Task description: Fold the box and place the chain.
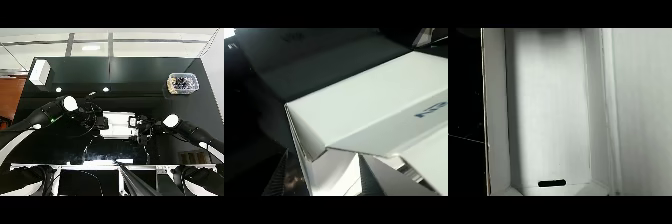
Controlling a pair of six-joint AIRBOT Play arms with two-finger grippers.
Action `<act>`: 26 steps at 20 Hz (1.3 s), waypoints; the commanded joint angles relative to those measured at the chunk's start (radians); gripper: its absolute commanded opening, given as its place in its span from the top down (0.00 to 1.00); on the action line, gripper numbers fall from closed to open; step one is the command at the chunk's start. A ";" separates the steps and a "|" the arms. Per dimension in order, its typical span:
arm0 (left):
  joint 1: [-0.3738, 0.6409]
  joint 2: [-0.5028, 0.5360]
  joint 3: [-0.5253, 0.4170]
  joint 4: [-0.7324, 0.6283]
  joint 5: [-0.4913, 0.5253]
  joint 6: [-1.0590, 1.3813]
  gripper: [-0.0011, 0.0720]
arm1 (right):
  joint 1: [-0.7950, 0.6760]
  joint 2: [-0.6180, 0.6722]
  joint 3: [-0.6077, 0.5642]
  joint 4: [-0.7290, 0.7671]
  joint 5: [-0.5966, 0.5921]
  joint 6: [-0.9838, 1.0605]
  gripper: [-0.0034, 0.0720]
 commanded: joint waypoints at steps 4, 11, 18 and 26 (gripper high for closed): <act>-0.001 0.000 0.037 0.032 -0.077 -0.052 0.31 | -0.001 0.000 0.001 0.000 0.000 0.000 0.63; -0.096 0.000 0.128 0.185 -0.102 -0.200 0.31 | -0.001 0.000 0.001 0.000 0.000 0.000 0.63; -0.128 -0.001 0.129 0.217 -0.102 -0.271 0.38 | -0.001 0.000 0.001 0.000 0.000 0.000 0.63; -0.165 -0.054 0.134 0.299 -0.076 -0.446 0.43 | -0.001 0.000 0.001 0.000 0.000 0.000 0.63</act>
